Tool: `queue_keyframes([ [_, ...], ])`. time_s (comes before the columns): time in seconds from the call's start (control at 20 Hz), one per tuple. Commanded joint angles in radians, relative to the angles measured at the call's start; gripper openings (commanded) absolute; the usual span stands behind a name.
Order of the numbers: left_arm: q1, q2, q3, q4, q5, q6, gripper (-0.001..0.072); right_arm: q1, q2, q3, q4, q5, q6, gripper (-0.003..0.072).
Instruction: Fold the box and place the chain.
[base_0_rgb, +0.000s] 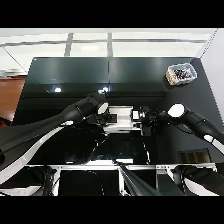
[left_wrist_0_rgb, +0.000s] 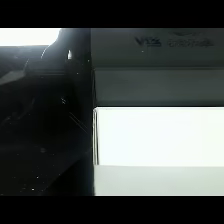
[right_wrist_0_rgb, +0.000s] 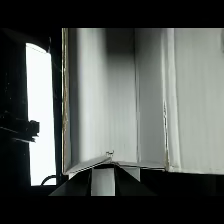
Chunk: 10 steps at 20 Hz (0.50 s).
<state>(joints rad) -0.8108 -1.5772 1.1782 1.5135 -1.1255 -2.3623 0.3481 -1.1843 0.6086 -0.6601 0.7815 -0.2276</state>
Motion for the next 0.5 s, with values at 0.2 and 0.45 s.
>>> queue_keyframes([
  [0.2, 0.001, 0.0, 0.0, -0.003, 0.003, 0.003, 0.003, 0.015, -0.037, 0.0, 0.14, -0.019, -0.001, 0.0158],
  [0.45, 0.001, 0.0, 0.0, -0.003, 0.005, 0.003, 0.003, 0.015, -0.048, 0.0, 0.155, -0.019, 0.024, 0.0158],
])
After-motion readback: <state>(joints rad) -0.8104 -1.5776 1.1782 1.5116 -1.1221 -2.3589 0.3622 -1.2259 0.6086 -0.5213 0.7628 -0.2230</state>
